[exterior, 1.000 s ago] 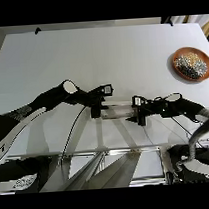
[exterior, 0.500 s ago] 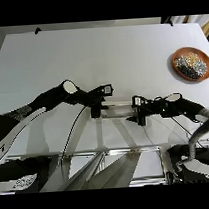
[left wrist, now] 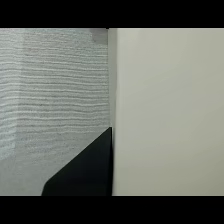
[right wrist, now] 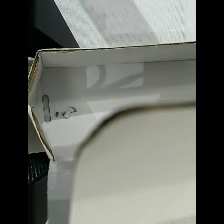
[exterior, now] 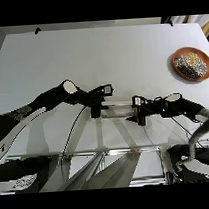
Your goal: Fold the box and place the chain.
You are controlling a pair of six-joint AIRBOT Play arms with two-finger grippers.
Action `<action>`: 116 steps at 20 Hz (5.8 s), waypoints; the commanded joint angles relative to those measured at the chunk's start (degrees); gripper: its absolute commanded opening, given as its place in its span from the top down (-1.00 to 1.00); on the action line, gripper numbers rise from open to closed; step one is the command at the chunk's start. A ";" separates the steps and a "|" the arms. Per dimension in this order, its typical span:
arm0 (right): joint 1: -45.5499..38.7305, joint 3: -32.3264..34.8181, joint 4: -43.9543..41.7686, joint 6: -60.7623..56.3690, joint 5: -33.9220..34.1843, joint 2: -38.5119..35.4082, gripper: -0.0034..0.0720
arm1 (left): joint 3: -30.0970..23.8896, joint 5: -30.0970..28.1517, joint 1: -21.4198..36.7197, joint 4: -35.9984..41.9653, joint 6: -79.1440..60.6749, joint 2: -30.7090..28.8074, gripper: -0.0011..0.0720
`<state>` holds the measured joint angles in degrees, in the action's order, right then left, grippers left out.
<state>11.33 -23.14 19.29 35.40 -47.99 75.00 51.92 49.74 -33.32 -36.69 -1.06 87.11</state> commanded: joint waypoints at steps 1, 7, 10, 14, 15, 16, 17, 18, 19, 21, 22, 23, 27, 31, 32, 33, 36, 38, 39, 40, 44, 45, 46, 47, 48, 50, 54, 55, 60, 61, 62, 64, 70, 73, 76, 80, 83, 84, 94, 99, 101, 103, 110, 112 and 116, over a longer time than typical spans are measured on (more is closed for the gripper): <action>0.02 -0.02 -0.02 0.02 -0.04 0.00 -0.18 | 0.00 -0.02 0.02 0.00 -0.02 -0.04 0.94; 0.02 -0.02 -0.02 0.02 -0.04 0.00 -0.18 | 0.00 0.02 0.02 0.24 -0.02 -0.04 0.94; 0.02 -0.02 -0.02 0.02 -0.04 0.00 -0.18 | 0.00 0.74 0.02 0.24 0.00 -0.04 0.94; 0.02 -0.02 -0.02 0.02 -0.04 0.00 -0.18 | 0.00 1.49 0.11 -0.13 -0.09 -0.31 0.17; 0.02 -0.02 -0.02 0.02 -0.04 0.00 -0.18 | 0.00 1.44 0.22 -0.26 -0.02 -0.66 -0.42; 0.02 0.00 -0.02 0.02 -0.04 0.00 -0.18 | 0.00 1.38 0.22 -0.33 0.00 -1.27 -0.83; 0.02 -0.02 -0.02 0.02 -0.04 0.00 -0.18 | 0.00 1.51 0.22 -0.70 0.00 -2.03 -0.92; 0.02 -0.02 -0.02 0.02 -0.04 0.00 -0.18 | 0.00 1.49 0.22 -1.64 0.02 -3.02 -0.93; 0.02 -0.02 -0.02 0.02 -0.04 0.00 -0.18 | 0.00 1.46 0.22 -3.30 0.26 -4.26 -0.93; 0.02 -0.02 -0.02 0.02 -0.04 0.00 -0.18 | 0.00 1.46 0.22 -9.25 3.76 -7.06 -0.93; 0.02 -0.02 -0.02 0.02 -0.04 0.00 -0.18 | 0.00 1.46 0.22 -13.42 7.04 -8.72 -0.93; 0.02 -0.02 -0.02 0.02 -0.04 0.00 -0.18 | 0.00 1.68 0.20 -17.31 10.10 -10.38 -0.93; 0.02 -0.02 -0.02 0.02 -0.04 0.00 -0.18 | 0.00 4.15 0.00 -21.79 18.05 -16.94 -0.14; 0.02 -0.02 -0.02 0.02 -0.04 0.00 -0.18 | -0.02 8.92 -3.34 -20.55 18.03 -16.94 0.96; 0.02 -0.02 -0.02 0.02 -0.04 0.00 -0.18 | -0.04 8.94 -4.24 -19.67 18.01 -16.37 0.96; 0.02 -0.02 -0.02 0.02 -0.04 0.00 -0.18 | -0.07 7.85 -5.27 -18.08 17.92 -15.58 0.96; 0.02 -0.02 -0.02 0.02 -0.04 0.00 -0.18 | -0.07 -3.30 -8.02 -9.66 17.81 -12.31 0.96; 0.02 0.00 -0.02 0.02 -0.04 0.00 -0.18 | -0.07 -13.29 -8.48 -4.09 18.23 -9.42 0.96; 0.02 -0.02 -0.02 0.02 -0.04 0.00 -0.18 | -0.07 -17.70 -8.46 -2.14 19.85 -7.91 0.96; 0.02 -0.02 -0.02 0.02 -0.04 0.00 -0.18 | -0.07 -21.05 -8.46 -1.25 22.47 -6.64 0.96; 0.02 -0.02 -0.02 0.02 -0.04 0.00 -0.18 | -0.09 -22.53 -8.50 -1.31 28.79 -4.74 0.96; 0.02 -0.02 0.00 0.02 -0.04 0.00 -0.18 | -0.13 -22.93 -8.48 -1.51 28.74 -4.74 0.96; 0.02 -0.02 -0.02 0.02 -0.04 0.00 -0.18 | -0.17 -23.65 -8.39 -1.70 28.76 -4.70 0.96; 0.02 -0.02 -0.02 0.02 -0.04 0.00 -0.18 | -0.28 -24.65 -8.13 -1.68 28.76 -4.55 0.96; 0.02 -0.02 -0.02 0.02 -0.04 -0.02 -0.18 | -0.31 -25.00 -8.11 -1.70 28.76 -4.13 0.96; 0.02 -0.02 -0.02 0.02 -0.04 -0.02 -0.18 | -0.31 -24.41 -8.02 -1.70 28.76 -2.71 0.96; 0.02 -0.02 -0.02 0.02 -0.04 0.00 -0.18 | -0.31 -23.26 -8.20 -1.70 28.74 0.00 0.95; 0.02 -0.02 -0.02 0.02 -0.04 0.00 -0.18 | -0.31 -23.43 -8.20 -1.70 28.72 -0.26 0.95; 0.02 0.00 -0.02 0.02 -0.04 0.00 -0.18 | -0.31 -21.20 -6.19 -8.46 29.11 -5.70 0.96; 0.02 -0.02 -0.02 0.02 -0.04 0.00 -0.18 | -0.31 -20.20 -5.57 -13.31 31.12 -7.52 0.96; 0.02 -0.02 -0.02 0.02 -0.04 0.00 -0.18 | -0.31 -18.71 -4.87 -19.08 33.55 -9.57 0.96; 0.02 -0.02 -0.02 0.02 -0.04 0.00 -0.18 | -0.31 -13.88 -2.99 -27.63 36.30 -13.46 0.96; 0.02 -0.02 -0.02 0.02 -0.04 0.00 -0.18 | -4.87 0.11 0.48 -27.50 23.67 -15.76 0.94; 0.02 -0.02 -0.02 0.02 -0.04 0.00 -0.18 | -10.19 -1.40 0.35 -20.65 12.24 -13.94 0.76; 0.02 -0.02 -0.02 0.02 -0.04 -0.02 -0.18 | -11.87 -6.21 0.00 -16.98 5.20 -12.11 0.17; 0.02 -0.02 -0.02 0.02 -0.04 -0.02 -0.18 | -11.87 -11.87 -1.03 -15.85 5.09 -11.02 -0.01; 0.02 -0.02 -0.02 0.02 -0.04 -0.02 -0.18 | -11.91 -11.52 -1.81 -14.53 5.09 -10.75 -0.01; 0.02 -0.02 0.00 0.02 -0.04 0.00 -0.18 | -11.91 -11.43 -2.19 -14.16 4.98 -10.75 -0.01; 0.02 -0.02 0.00 0.02 -0.04 0.00 -0.18 | -11.91 -10.32 -4.76 -11.28 3.89 -10.75 0.28; 0.02 -0.02 -0.02 0.02 -0.04 0.00 -0.18 | -11.91 -13.16 -4.76 -10.08 3.87 -10.75 0.29; 0.02 -0.02 -0.02 0.02 -0.04 0.00 -0.18 | -11.91 -17.20 -5.16 -8.35 3.87 -10.75 0.29; 0.02 -0.02 -0.02 0.02 -0.04 -0.02 -0.18 | -11.91 -20.26 -6.51 -6.08 3.85 -10.75 0.29; 0.02 -0.02 -0.02 0.02 -0.04 0.00 -0.18 | -11.91 -19.96 -9.75 -4.24 3.85 -10.75 0.64; 0.02 -0.02 -0.02 0.02 -0.04 0.00 -0.18 | -11.91 -19.98 -9.77 -4.17 3.85 -10.75 0.63; 0.02 -0.02 -0.02 0.02 -0.04 -0.02 -0.18 | -11.91 -20.79 -10.12 -4.09 3.74 -10.73 0.56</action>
<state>11.35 -23.14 19.33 35.53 -48.05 74.98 40.01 29.54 -43.20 -40.88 2.72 76.36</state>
